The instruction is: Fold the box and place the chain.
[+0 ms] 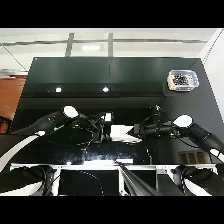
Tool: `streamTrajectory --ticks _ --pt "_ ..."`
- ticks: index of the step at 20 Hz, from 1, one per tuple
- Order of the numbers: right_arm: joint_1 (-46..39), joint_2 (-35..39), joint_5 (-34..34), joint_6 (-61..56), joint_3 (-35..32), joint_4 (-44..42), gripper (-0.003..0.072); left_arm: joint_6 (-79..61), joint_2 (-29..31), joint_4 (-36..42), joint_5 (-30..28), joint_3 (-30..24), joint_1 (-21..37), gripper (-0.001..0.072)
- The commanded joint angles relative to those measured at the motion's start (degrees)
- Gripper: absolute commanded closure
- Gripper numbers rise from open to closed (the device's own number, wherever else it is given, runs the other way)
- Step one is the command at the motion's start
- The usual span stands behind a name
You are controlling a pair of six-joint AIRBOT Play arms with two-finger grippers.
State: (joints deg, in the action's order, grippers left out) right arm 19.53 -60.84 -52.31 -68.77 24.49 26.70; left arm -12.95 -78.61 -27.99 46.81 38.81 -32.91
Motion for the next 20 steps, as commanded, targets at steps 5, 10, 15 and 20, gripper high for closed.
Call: streamTrajectory --ticks 5,10,15,20 --pt "-5.5 2.6 -10.9 3.5 7.6 1.5 0.0642 4.2 0.6 -0.2 0.1 0.0 0.4 -0.0007" --pt "-20.6 10.7 -18.6 3.5 13.6 6.6 0.0642 15.3 8.5 -13.5 0.4 0.0 2.2 0.0" --pt "-33.0 13.9 -20.8 3.5 13.6 11.0 0.0642 21.1 14.2 -13.2 0.6 2.3 0.0 0.0002" --pt "-33.3 13.9 -18.9 4.5 13.6 10.9 0.0642 23.3 6.4 -13.3 -0.8 10.8 -8.1 0.0002"
